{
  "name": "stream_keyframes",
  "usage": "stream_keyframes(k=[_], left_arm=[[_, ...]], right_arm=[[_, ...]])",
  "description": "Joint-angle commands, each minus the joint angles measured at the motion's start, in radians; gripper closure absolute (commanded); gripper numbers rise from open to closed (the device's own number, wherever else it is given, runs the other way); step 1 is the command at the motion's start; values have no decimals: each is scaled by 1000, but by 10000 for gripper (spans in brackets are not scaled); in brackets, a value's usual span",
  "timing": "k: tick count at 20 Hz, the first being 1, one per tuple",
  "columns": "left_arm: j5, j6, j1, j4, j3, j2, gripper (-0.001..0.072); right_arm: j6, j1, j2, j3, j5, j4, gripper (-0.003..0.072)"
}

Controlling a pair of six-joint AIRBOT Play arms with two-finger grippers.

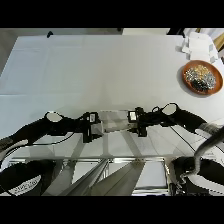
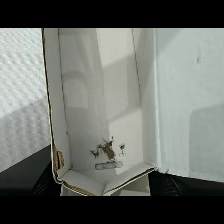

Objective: Fold the box and place the chain.

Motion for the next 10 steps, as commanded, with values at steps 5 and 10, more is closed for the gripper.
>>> stream_keyframes(k=[5,10], left_arm=[[13,0,-20,-13,0,0,4],[44,0,-34,-44,0,0,4]], right_arm=[[0,0,0,0,0,0,394],[0,0,0,0,0,0,394]])
